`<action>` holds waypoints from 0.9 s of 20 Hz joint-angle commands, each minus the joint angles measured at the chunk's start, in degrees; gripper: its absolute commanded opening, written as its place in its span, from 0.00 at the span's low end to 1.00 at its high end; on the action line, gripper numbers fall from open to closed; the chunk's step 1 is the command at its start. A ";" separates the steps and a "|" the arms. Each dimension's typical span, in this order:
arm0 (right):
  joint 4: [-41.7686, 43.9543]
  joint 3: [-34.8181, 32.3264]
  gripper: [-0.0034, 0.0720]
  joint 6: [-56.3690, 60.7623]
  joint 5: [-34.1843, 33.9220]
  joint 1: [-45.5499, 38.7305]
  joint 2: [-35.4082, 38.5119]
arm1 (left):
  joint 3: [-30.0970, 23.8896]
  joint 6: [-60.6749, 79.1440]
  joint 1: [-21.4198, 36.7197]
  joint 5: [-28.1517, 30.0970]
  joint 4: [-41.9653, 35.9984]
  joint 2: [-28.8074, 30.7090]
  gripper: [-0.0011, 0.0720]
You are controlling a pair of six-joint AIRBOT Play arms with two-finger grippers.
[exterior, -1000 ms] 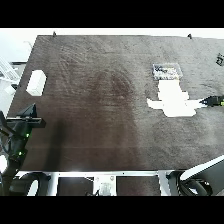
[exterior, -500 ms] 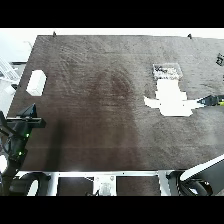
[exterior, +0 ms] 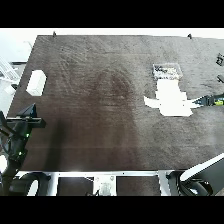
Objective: Fold the box and place the chain.
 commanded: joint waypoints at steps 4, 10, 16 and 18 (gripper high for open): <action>0.28 -1.36 0.09 -0.09 2.25 2.27 -0.04 | 0.04 0.02 0.04 0.02 0.02 0.00 0.04; 6.71 -5.25 0.06 3.41 5.05 3.08 2.47 | 0.04 0.02 0.04 0.00 0.02 0.00 0.04; 17.81 -26.53 0.05 0.79 1.90 9.33 13.33 | 0.04 0.02 0.04 0.02 0.02 0.00 0.04; 23.80 -36.04 0.05 -0.24 -5.42 12.35 18.18 | 0.04 0.02 0.04 0.00 0.02 0.00 0.04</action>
